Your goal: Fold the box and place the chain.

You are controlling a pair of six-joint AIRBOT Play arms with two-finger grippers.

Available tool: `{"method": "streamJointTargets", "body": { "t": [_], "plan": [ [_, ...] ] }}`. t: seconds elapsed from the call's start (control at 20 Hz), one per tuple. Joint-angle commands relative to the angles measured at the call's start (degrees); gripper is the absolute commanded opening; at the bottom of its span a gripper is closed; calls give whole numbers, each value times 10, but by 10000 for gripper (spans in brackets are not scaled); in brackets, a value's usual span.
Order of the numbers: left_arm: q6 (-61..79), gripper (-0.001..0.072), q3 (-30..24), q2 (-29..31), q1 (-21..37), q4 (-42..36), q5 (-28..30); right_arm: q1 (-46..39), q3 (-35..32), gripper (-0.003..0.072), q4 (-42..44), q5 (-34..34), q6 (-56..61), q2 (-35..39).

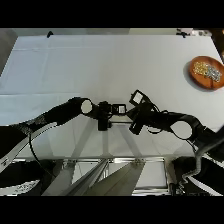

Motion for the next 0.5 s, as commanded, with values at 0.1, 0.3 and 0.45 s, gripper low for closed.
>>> {"method": "streamJointTargets", "body": {
  "t": [0.1, 0.3, 0.45],
  "plan": [
    [0, 276, 0, 0, 0, 0, 0, 1, -80, 14, 88, -137, -2, 19],
    [0, 276, 0, 0, 0, 0, 0, 56, -81, 14, 90, -158, -2, 15],
    [0, 276, 0, 0, 0, 0, 0, 97, -81, 14, 88, -196, -2, -7]
  ]
}}
